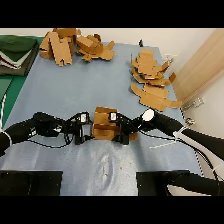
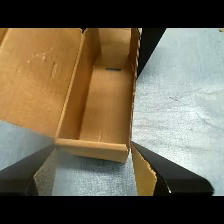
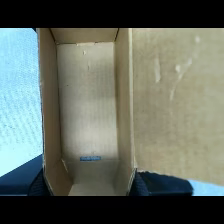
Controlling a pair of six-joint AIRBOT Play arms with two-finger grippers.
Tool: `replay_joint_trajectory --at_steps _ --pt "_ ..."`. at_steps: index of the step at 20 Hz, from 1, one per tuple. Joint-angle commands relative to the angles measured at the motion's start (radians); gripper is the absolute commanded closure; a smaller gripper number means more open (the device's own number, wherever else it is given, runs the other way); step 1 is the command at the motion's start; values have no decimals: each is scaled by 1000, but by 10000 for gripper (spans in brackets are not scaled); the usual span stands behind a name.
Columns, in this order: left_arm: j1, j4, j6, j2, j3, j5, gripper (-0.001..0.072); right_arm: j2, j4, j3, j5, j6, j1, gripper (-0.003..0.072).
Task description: Fold the box.
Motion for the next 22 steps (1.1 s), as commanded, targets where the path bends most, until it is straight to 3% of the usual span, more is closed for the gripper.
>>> replay_joint_trajectory --at_steps 1,11,13,14,22 --pt "0 -2 11 -4 0 -61 18 0 0 0 -1 0 1 170" --pt "0 5 32 -6 0 -75 20 0 0 0 -2 0 0 170" --pt "0 17 32 -6 1 -75 198 0 0 0 -2 0 0 170" --pt "-3 27 33 -6 1 -74 248 0 0 0 -1 0 0 170" --pt "-13 43 33 -6 2 -63 253 0 0 0 -1 0 0 170"
